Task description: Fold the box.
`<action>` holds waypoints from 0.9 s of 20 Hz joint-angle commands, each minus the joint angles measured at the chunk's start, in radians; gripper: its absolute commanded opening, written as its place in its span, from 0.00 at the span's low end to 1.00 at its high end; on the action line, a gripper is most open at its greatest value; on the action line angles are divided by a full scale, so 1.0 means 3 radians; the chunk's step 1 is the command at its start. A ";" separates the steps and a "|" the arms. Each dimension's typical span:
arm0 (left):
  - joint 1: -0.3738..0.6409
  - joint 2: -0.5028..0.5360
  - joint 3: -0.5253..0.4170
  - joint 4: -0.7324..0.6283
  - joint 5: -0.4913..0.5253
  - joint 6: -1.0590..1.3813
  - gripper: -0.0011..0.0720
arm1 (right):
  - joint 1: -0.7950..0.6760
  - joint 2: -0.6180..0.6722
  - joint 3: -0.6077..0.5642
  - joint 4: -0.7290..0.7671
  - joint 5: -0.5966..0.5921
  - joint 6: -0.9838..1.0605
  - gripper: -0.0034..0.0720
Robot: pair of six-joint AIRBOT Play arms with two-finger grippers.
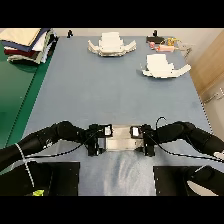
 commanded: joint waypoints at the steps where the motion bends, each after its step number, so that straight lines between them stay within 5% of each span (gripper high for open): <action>1: 0.0028 0.0036 -0.0025 0.0046 -0.0184 0.0003 0.97 | 0.0001 -0.0001 0.0000 -0.0001 -0.0001 -0.0001 0.77; 7: 0.0023 0.0031 -0.0058 -0.0075 -0.0168 0.0003 0.98 | 0.0001 -0.0001 0.0000 0.0000 -0.0001 -0.0003 0.77; 18: -0.0249 -0.0132 -0.0057 -0.0276 0.0346 0.0013 0.98 | 0.0001 -0.0001 0.0000 -0.0001 -0.0001 -0.0003 0.77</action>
